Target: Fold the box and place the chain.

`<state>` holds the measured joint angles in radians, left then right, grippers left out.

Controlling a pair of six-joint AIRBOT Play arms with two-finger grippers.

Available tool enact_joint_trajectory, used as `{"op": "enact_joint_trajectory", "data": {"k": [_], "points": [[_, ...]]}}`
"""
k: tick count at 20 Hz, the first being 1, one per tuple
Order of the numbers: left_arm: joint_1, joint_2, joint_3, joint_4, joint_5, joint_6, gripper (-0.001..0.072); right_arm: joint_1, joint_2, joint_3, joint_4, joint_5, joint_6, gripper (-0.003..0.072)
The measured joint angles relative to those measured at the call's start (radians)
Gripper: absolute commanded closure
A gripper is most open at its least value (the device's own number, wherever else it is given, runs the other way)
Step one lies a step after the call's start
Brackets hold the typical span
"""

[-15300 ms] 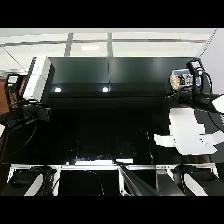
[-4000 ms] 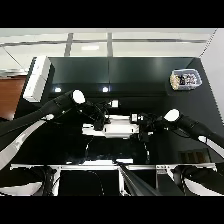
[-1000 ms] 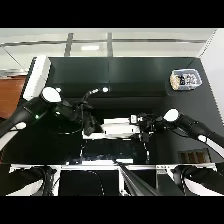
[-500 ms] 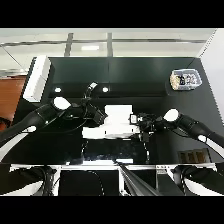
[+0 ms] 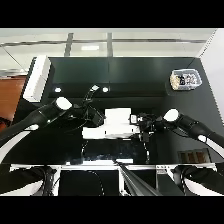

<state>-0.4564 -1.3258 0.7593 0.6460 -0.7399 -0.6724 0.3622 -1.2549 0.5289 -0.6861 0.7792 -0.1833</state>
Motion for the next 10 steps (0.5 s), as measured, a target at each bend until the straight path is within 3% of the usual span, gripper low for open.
{"op": "enact_joint_trajectory", "data": {"k": [5,8,9,10], "points": [[0.072,0.177,-0.069,0.087,-0.09,-0.042,0.0685,0.0,0.0,0.0,0.0,0.0,0.0,0.0256],[0.099,0.238,-0.151,0.064,-0.153,0.117,0.0683,0.0,0.0,0.0,0.0,0.0,0.0,0.0256],[0.102,0.242,-0.167,0.069,-0.18,0.18,0.0555,0.0,0.0,0.0,0.0,0.0,0.0,0.0256],[0.103,0.243,-0.179,0.082,-0.202,0.246,0.0161,0.0,0.0,0.0,0.0,0.0,0.0,0.0256]]}}
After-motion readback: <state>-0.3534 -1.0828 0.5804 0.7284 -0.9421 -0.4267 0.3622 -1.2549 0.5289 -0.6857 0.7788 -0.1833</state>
